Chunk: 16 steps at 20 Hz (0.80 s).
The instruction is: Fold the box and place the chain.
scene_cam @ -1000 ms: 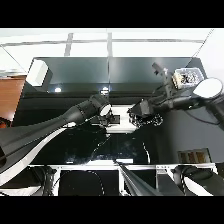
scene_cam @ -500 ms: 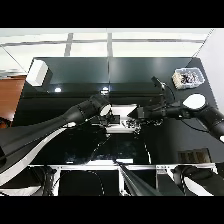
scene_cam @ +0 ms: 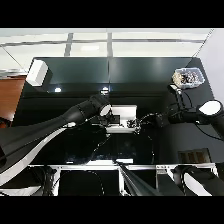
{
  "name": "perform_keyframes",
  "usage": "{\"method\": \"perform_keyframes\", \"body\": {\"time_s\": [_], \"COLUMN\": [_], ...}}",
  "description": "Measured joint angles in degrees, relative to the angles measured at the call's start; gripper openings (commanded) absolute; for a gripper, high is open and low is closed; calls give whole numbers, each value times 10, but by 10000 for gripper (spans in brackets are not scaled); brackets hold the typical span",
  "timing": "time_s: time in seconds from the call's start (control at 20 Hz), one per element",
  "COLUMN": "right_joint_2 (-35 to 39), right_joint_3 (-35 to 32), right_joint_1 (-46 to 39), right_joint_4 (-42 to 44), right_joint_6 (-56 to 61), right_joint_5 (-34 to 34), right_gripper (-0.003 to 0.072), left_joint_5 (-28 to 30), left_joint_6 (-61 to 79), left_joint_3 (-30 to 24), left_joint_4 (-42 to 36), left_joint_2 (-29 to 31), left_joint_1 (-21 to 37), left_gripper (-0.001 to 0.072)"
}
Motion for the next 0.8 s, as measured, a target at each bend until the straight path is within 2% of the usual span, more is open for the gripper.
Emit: {"method": "perform_keyframes", "body": {"time_s": [0.15, 0.4, 0.55, 0.8], "right_joint_2": [-6, -56, -88, -120], "right_joint_3": [-12, -14, -13, -13], "right_joint_1": [21, 51, 74, 101], "right_joint_4": [-24, 10, 26, 39], "right_joint_6": [-174, -398, -475, -536], "right_joint_5": [-60, -67, -76, -90], "right_gripper": [720, 720, 720, 720], "left_joint_5": [0, 0, 0, -1], "left_joint_6": [0, 0, 0, 0], "left_joint_3": [0, 0, 0, 0], "left_joint_4": [0, 0, 0, 0], "left_joint_2": [0, 0, 0, 0], "left_joint_1": [0, 0, 0, 0], "left_gripper": [31, 31, 31, 31]}}
